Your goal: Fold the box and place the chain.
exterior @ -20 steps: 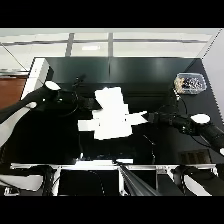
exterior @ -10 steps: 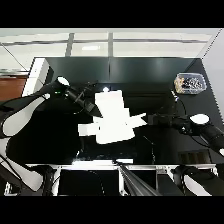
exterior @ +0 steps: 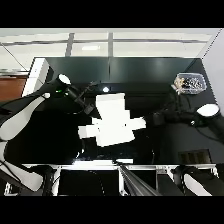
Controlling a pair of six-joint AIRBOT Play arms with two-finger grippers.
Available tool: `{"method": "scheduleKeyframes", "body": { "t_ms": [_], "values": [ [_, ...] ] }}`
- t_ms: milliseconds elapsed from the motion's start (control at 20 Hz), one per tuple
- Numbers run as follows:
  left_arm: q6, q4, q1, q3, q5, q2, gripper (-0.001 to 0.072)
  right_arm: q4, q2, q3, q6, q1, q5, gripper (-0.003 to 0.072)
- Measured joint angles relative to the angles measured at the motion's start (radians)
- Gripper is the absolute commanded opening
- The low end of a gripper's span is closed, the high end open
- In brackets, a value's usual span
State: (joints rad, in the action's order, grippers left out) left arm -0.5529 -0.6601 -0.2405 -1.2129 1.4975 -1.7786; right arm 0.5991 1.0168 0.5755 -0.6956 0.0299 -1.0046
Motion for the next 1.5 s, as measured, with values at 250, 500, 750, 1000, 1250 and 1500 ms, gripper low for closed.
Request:
{"method": "scheduleKeyframes", "body": {
  "t_ms": [250,500,750,1000,1250,1500],
  "values": [
    [0.209,0.122,-0.034,0.185,-0.2,0.195,0.0024,0.108,0.0,0.184,0.108,0.032,-0.189,0.0682],
    [0.566,0.161,-0.07,0.319,-0.354,0.264,0.0024,0.094,0.006,0.227,0.296,-0.056,-0.129,0.0681],
    [0.677,0.127,-0.133,0.346,-0.502,0.275,0.0027,0.151,0.024,0.185,0.358,-0.186,-0.079,0.0681],
    [0.732,0.049,-0.168,0.347,-0.558,0.277,0.0027,0.219,0.031,0.075,0.38,-0.269,0.036,0.0681],
    [0.742,0.0,-0.18,0.346,-0.567,0.277,0.0026,0.267,0.031,-0.006,0.432,-0.327,0.116,0.0681],
    [0.744,-0.018,-0.182,0.346,-0.571,0.277,0.0027,0.292,0.031,-0.059,0.45,-0.384,0.145,0.0681]
  ]
}}
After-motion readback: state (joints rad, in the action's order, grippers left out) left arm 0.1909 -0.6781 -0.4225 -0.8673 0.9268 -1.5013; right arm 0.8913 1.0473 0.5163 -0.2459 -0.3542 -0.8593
